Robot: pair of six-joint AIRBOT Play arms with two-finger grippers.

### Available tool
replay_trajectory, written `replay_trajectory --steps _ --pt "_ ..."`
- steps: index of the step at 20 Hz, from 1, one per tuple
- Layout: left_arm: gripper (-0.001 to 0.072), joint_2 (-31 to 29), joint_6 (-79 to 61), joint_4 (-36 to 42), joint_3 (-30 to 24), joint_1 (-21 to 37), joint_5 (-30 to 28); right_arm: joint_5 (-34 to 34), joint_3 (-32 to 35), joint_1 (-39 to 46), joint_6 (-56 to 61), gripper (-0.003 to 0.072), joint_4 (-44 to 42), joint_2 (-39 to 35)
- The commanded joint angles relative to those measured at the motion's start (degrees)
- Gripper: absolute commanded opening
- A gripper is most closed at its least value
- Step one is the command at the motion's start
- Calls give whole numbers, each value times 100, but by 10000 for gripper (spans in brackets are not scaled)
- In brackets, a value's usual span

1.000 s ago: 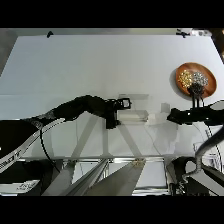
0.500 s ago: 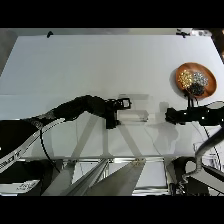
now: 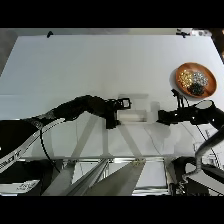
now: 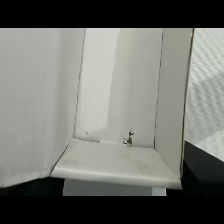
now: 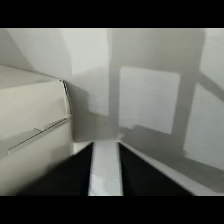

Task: Fold the box and place the chain.

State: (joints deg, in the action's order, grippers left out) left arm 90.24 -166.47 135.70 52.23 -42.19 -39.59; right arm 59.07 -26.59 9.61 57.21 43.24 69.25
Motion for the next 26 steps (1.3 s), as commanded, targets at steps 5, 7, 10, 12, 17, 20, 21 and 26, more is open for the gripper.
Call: replay_trajectory --steps 5,7,10,12,17,20,21,26 --pt "316 4 0 2 -2 -4 -2 411 -363 -96 131 320 -175 -254" --pt "316 2 0 2 -2 -4 -2 564 -363 -96 129 322 -227 -254" --pt "316 4 0 2 -2 -4 -2 702 -363 -96 116 375 -549 -254" --pt "316 2 0 2 -2 -4 -2 796 -363 -96 76 418 -601 -254" --pt "316 4 0 2 -2 -4 -2 929 -363 -98 50 451 -616 -254" --pt "316 4 0 2 -2 -4 -2 925 -363 -170 7 451 -638 -254" --pt "316 4 0 2 -2 -4 -2 883 -363 -302 7 451 -634 -254" --pt "316 2 0 2 -2 -4 -2 186 -365 -977 129 449 -581 -258"
